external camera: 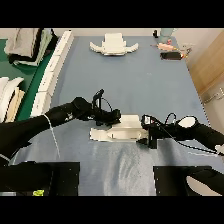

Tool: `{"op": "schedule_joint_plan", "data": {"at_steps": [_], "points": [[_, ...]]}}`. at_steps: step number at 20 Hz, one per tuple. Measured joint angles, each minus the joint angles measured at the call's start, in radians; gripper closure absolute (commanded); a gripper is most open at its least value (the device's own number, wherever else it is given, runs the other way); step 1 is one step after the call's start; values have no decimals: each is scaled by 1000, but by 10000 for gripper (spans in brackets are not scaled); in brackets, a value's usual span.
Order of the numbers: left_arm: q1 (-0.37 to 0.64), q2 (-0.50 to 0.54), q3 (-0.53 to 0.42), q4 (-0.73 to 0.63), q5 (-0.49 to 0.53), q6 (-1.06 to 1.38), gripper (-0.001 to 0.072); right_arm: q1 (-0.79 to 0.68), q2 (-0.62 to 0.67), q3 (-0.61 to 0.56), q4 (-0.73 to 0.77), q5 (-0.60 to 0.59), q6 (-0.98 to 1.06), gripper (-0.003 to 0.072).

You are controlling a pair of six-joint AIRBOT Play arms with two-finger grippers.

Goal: Fold the box.

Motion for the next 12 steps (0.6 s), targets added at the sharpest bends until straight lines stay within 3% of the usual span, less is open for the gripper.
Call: {"op": "schedule_joint_plan", "data": {"at_steps": [5,9,12], "points": [[117,134,54,28,-118,106,697,0,0,0,0,0,0,162],[175,291,63,225,-246,139,697,0,0,0,0,0,0,162],[137,381,52,384,-309,199,698,0,0,0,0,0,0,162]]}}
